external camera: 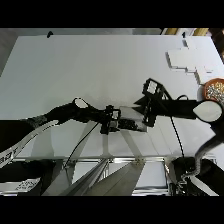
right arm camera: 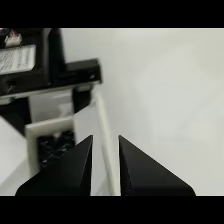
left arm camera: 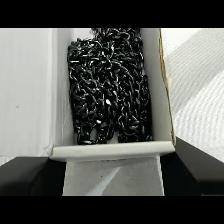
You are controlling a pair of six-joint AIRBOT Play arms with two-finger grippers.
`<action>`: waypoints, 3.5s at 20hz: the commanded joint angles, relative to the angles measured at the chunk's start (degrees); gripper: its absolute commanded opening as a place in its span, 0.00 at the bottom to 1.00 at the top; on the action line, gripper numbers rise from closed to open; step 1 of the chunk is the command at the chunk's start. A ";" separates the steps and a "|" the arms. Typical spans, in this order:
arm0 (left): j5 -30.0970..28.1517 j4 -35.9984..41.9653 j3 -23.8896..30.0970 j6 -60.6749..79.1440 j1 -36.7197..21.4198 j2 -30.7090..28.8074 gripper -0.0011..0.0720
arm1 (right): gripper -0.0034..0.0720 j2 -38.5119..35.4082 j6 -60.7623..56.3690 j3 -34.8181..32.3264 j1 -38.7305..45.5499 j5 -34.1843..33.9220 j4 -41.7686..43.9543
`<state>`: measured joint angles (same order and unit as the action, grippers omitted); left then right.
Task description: Fold the box and place the chain.
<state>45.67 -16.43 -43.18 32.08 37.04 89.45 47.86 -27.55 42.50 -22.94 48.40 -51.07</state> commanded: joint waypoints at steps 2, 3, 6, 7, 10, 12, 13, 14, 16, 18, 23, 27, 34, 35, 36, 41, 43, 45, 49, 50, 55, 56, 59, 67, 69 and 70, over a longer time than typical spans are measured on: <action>0.00 0.00 0.00 0.02 -0.04 0.00 0.06 | 0.07 7.85 -1.55 8.57 4.66 0.70 -3.17; 0.00 0.00 0.00 0.02 -0.02 0.00 0.06 | 0.07 10.93 -4.76 8.57 6.05 1.33 -3.63; 0.00 0.02 0.00 0.02 -0.02 0.00 0.06 | 0.07 16.87 -9.64 8.26 5.62 8.63 -6.97; -0.02 0.04 0.00 0.02 -0.04 0.00 0.06 | 0.07 17.22 -9.11 7.54 4.74 9.88 -7.39; -0.02 0.07 0.00 0.02 -0.04 0.00 0.06 | 0.17 17.16 -6.58 5.18 2.43 12.09 -7.32; -0.02 0.09 0.00 0.02 -0.04 0.00 0.06 | 0.32 17.14 -6.47 4.33 0.57 12.81 -6.95; -0.02 0.07 0.00 0.02 -0.02 0.00 0.06 | 0.34 17.14 -6.45 4.15 -0.48 13.22 -6.97; 0.00 0.09 0.00 0.02 -0.04 0.00 0.06 | 0.34 16.94 -6.45 4.04 -1.51 13.79 -6.97; -0.02 0.09 0.00 0.02 -0.04 0.00 0.06 | 0.34 15.02 -6.19 2.82 -3.91 13.55 -6.95; -0.02 0.11 0.00 0.02 -0.02 0.00 0.06 | 0.34 11.80 -3.41 -0.13 -5.60 11.96 -7.23; 0.00 0.11 0.00 0.02 -0.04 0.00 0.06 | 0.37 7.28 -3.17 -5.46 -7.56 3.19 -8.87; 0.00 0.11 0.00 0.02 -0.02 0.00 0.06 | 0.37 7.28 -1.95 -5.62 -10.71 2.95 -10.19; 0.00 0.11 0.00 0.02 -0.02 0.00 0.06 | 0.37 7.28 -2.60 -5.62 -13.18 3.87 -10.16; 0.00 0.11 0.00 0.02 -0.02 0.00 0.06 | 0.37 7.28 -2.58 -5.62 -13.18 4.11 -10.19; 0.00 0.11 0.00 0.02 -0.02 0.00 0.06 | 0.37 7.28 -2.58 -5.62 -13.18 3.96 -10.25; 0.00 0.11 0.00 0.02 -0.04 0.00 0.06 | 0.34 7.28 -2.62 -5.62 -13.18 2.29 -12.17; 0.00 0.11 0.00 0.02 -0.02 0.00 0.06 | 0.29 7.28 -2.62 -5.62 -13.18 1.20 -12.37; 0.00 0.11 0.00 0.02 -0.02 0.00 0.06 | 0.28 7.28 -2.60 -5.62 -13.18 0.31 -12.35; 0.00 0.11 0.00 0.02 -0.04 0.00 0.06 | 0.24 7.28 -2.60 -5.62 -13.18 0.22 -12.37; 0.00 0.11 0.00 0.02 -0.02 0.00 0.06 | 0.18 7.28 -2.60 -5.62 -13.18 0.17 -12.37; 0.00 0.11 0.00 0.02 -0.02 0.00 0.06 | 0.10 7.30 -2.60 -5.62 -13.18 -0.09 -13.35; 0.00 0.11 0.00 0.02 -0.04 0.00 0.06 | 0.10 7.32 -2.60 -5.62 -13.18 -0.04 -13.46; 0.00 0.11 0.00 0.02 -0.02 0.00 0.06 | 0.10 7.78 -2.58 -5.66 -13.18 0.42 -13.46; 0.00 0.11 0.00 0.02 -0.02 0.00 0.06 | 0.43 8.72 -2.36 -5.66 -13.18 5.51 -12.00; -0.02 0.11 0.00 0.02 -0.04 0.00 0.06 | 0.44 7.69 -2.01 -5.66 -13.18 5.57 -9.94; 0.00 0.11 0.00 0.02 -0.02 0.00 0.06 | 0.43 7.41 -1.95 -5.66 -13.18 5.38 -9.90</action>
<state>45.74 -16.36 -43.18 32.27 37.04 89.45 56.07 -29.91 36.82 -36.07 53.08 -62.72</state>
